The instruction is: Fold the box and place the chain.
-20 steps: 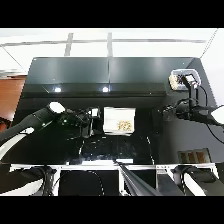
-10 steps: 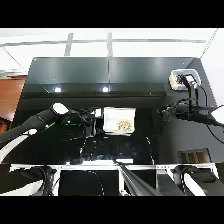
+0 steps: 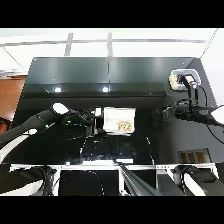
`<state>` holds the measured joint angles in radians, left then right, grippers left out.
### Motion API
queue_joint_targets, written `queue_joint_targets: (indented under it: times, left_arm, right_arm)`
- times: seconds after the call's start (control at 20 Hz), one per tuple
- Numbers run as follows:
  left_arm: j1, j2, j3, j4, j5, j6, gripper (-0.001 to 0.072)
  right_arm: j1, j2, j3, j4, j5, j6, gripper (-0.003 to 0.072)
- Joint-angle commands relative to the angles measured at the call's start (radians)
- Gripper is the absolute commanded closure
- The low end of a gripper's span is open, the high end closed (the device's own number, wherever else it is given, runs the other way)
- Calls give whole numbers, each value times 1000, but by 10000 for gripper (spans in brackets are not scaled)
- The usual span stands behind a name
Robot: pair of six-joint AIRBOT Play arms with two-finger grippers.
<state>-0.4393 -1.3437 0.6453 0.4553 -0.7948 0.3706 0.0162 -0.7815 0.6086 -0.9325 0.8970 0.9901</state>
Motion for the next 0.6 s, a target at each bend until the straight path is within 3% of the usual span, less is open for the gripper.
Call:
queue_joint_targets:
  times: [0.0,0.1,0.15,0.2,0.25,0.3,0.45,0.55]
  left_arm:
    - [-12,0,1,10,3,2,3]
    - [-24,0,1,11,14,2,4]
    - [-28,0,2,11,18,1,21]
    - [-29,0,1,11,22,1,52]
    - [-29,0,1,11,27,-4,232]
    - [-29,0,1,11,27,-4,359]
    - [-29,0,1,11,28,-4,377]
    - [-29,0,1,11,28,-4,377]
  right_arm:
    - [40,-17,0,1,-82,-6,314]
    - [91,-39,0,6,-170,6,294]
    - [117,-52,0,28,-210,11,235]
    - [138,-64,0,55,-243,21,8]
    - [156,-78,0,87,-271,29,-30]
    - [166,-92,0,126,-291,29,-30]
    - [173,-159,3,373,-362,26,-29]
    - [173,-223,31,435,-360,1,-29]
